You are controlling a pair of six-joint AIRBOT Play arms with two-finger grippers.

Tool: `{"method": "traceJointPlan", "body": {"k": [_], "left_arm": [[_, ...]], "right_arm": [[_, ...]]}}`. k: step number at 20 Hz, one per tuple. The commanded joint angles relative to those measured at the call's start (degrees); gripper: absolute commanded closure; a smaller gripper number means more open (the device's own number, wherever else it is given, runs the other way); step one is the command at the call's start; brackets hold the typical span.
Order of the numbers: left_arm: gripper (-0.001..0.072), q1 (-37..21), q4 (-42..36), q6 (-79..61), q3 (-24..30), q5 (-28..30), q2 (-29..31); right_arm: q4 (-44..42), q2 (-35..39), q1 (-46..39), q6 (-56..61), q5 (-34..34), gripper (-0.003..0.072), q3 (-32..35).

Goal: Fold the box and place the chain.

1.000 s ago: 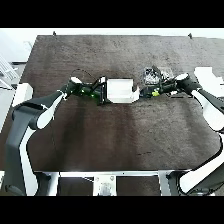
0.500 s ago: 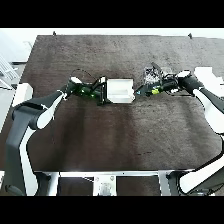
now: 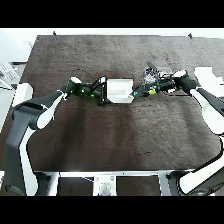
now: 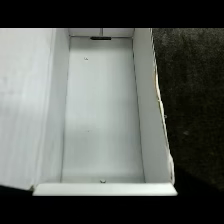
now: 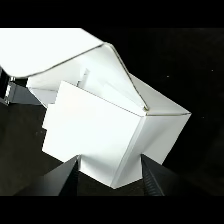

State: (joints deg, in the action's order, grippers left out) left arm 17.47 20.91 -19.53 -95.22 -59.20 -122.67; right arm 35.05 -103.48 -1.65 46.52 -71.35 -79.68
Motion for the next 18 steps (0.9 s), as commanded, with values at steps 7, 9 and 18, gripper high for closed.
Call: {"method": "traceJointPlan", "body": {"k": [7, 9, 18], "left_arm": [[0.0359, -0.02, 0.02, 0.0, -0.04, -0.26, 0.0], [0.0359, -0.02, 0.02, 0.0, -0.04, -0.31, 0.0], [0.0359, -0.02, 0.0, 0.0, -0.04, -0.39, 0.0]], "right_arm": [[9.55, 0.02, 3.08, 7.65, 2.4, 0.0215, -4.26], [11.58, 0.02, 4.24, 10.34, 2.4, 0.0215, -5.14], [25.05, 0.0, 9.75, 23.98, 4.94, 0.0215, -9.88]]}}
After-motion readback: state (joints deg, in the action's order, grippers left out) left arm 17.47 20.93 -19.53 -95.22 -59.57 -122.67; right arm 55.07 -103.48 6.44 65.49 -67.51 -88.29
